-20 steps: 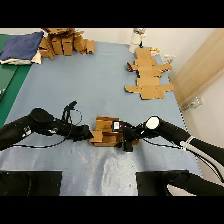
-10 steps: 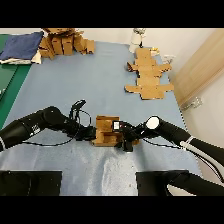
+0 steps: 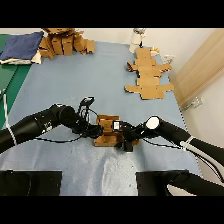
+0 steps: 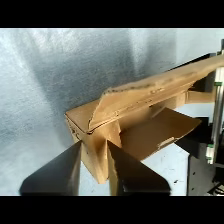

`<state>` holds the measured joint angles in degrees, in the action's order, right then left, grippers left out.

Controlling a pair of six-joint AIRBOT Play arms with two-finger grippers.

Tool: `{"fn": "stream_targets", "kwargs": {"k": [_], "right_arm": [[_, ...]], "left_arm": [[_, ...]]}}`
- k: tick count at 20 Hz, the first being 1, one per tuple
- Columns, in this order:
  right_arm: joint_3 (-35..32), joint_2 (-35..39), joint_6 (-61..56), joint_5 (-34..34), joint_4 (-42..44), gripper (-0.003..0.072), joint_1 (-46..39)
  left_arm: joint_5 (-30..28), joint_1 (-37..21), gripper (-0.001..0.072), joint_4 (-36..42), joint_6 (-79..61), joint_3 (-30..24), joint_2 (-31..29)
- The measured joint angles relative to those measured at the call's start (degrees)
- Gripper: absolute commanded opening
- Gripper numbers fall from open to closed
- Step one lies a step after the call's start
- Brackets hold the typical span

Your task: Fold the box.

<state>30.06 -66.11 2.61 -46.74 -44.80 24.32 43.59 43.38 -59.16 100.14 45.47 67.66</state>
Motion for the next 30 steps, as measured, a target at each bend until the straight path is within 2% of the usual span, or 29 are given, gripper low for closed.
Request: {"fn": "stream_targets", "kwargs": {"k": [9, 17, 18, 20, 21, 22, 25, 26, 30], "right_arm": [[0.00, 0.00, 0.04, 0.02, 0.02, 0.0490, 0.02], [0.00, 0.00, -0.02, 0.04, 0.02, 0.0490, 0.00], [0.00, 0.00, -0.02, 0.04, 0.02, 0.0490, 0.00], [0.00, 0.02, -0.11, 0.04, 0.00, 0.0490, 0.00], [0.00, 0.02, -0.11, 0.04, 0.00, 0.0490, 0.00], [0.00, 0.02, -0.13, 0.04, 0.00, 0.0490, 0.00], [0.00, 0.02, -0.31, 0.04, 0.00, 0.0489, 0.00], [0.00, 0.02, -0.28, 0.04, 0.00, 0.0489, 0.00], [0.00, 0.02, -0.28, 0.02, 0.04, 0.0490, 0.00]], "left_arm": [[1.16, 4.26, 0.0377, -5.03, 6.51, 2.23, 3.32], [7.82, 8.52, 0.0375, -15.72, 14.19, 10.38, 10.32], [8.63, 8.92, 0.0356, -16.63, 14.67, 11.37, 11.17], [10.03, 9.62, 0.0224, -18.49, 15.89, 12.90, 12.39], [10.86, 9.70, 0.0223, -19.47, 16.55, 13.49, 12.76], [11.26, 9.86, 0.0127, -20.00, 17.03, 13.92, 13.07], [12.02, 10.10, 0.0101, -21.86, 18.01, 14.86, 13.64], [12.11, 10.23, 0.0018, -22.01, 18.21, 15.04, 13.66], [12.59, 10.64, 0.0013, -22.45, 18.75, 15.47, 13.77]]}}
